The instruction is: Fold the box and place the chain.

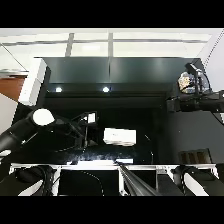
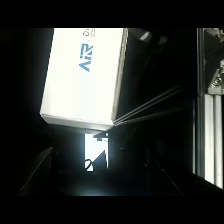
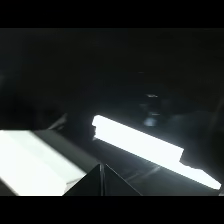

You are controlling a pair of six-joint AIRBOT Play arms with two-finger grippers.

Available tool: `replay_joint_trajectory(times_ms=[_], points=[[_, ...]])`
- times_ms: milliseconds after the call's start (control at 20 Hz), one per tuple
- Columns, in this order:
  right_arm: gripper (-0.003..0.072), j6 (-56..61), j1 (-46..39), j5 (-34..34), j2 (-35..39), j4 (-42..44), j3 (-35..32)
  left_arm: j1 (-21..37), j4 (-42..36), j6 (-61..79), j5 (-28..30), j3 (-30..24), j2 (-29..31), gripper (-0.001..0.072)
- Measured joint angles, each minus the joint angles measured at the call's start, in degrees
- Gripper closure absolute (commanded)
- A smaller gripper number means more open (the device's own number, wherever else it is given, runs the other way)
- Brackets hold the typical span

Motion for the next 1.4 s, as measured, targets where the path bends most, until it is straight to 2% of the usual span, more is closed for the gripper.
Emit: replay_joint_trajectory(times_ms=[100,250,400,700,950,1400], points=[[0.0646,-0.2,-1.2,-1.0,0.1,-1.2,-0.2,-0.2,0.7,-3.0,-0.2,0.9,1.7,-0.0008],[0.0646,-0.4,-1.9,-2.9,0.2,-2.0,-1.1,-0.4,1.2,-6.4,-0.7,3.9,0.3,-0.0007],[0.0646,-0.6,-2.2,-3.7,0.2,-2.5,-1.8,-1.9,1.4,-6.6,-0.6,8.1,-4.0,-0.0006],[0.0646,-0.6,-2.4,-4.2,0.2,-2.7,-2.2,-9.1,1.4,-4.2,3.8,15.5,-14.3,-0.0005],[0.0646,-0.6,-2.4,-4.3,0.2,-2.8,-2.3,-14.2,0.4,-3.7,6.8,17.1,-19.3,-0.0005],[0.0647,-0.7,-2.4,-4.6,0.2,-2.8,-2.3,-17.5,0.2,-4.7,9.6,17.2,-20.9,-0.0005]])
